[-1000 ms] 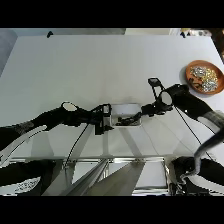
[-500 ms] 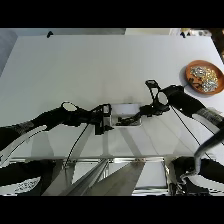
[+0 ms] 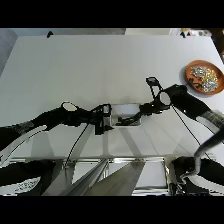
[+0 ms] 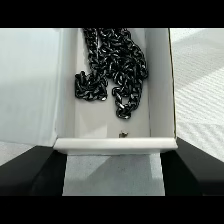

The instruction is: Fold the box and place the chain.

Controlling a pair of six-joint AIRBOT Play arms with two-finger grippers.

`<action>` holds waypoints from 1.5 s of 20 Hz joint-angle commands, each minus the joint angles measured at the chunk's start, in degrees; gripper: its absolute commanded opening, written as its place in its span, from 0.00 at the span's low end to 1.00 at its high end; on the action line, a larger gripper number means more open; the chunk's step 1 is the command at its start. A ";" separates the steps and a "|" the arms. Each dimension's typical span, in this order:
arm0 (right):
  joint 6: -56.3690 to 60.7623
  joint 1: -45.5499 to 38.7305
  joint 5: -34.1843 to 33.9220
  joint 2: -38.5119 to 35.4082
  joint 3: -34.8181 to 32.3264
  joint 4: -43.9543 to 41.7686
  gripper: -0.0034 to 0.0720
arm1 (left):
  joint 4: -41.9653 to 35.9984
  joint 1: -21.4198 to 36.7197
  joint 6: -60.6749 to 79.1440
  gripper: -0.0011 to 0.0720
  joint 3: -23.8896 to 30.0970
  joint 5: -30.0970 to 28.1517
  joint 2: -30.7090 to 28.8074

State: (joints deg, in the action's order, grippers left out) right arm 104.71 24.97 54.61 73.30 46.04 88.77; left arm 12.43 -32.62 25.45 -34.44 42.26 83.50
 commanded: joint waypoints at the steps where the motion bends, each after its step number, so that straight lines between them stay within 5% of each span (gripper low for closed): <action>1: 0.00 0.07 -1.49 0.22 0.02 0.04 0.34 | 0.02 0.02 0.00 0.20 -0.02 -0.02 -0.02; 8: 0.00 0.07 -0.04 3.63 0.00 -0.11 0.33 | 0.02 0.02 0.00 0.20 -0.02 -0.02 -0.02; 12: 0.00 0.09 0.02 5.09 0.00 -0.15 0.25 | 0.02 0.02 0.00 0.20 -0.02 -0.02 -0.02; 14: -0.04 0.09 0.15 5.05 0.00 -0.15 0.07 | 0.02 0.02 0.00 0.20 -0.02 -0.02 -0.02; 17: -1.27 0.09 0.79 3.65 0.00 -0.02 0.07 | 0.02 0.02 0.00 0.20 -0.02 -0.02 -0.02; 25: -1.31 0.09 5.68 -13.62 0.00 1.86 0.07 | 0.02 0.02 0.00 0.20 -0.02 -0.02 -0.02; 30: -5.05 2.84 7.41 -25.83 0.00 -9.38 0.07 | 0.02 0.02 0.00 0.20 -0.02 -0.02 -0.02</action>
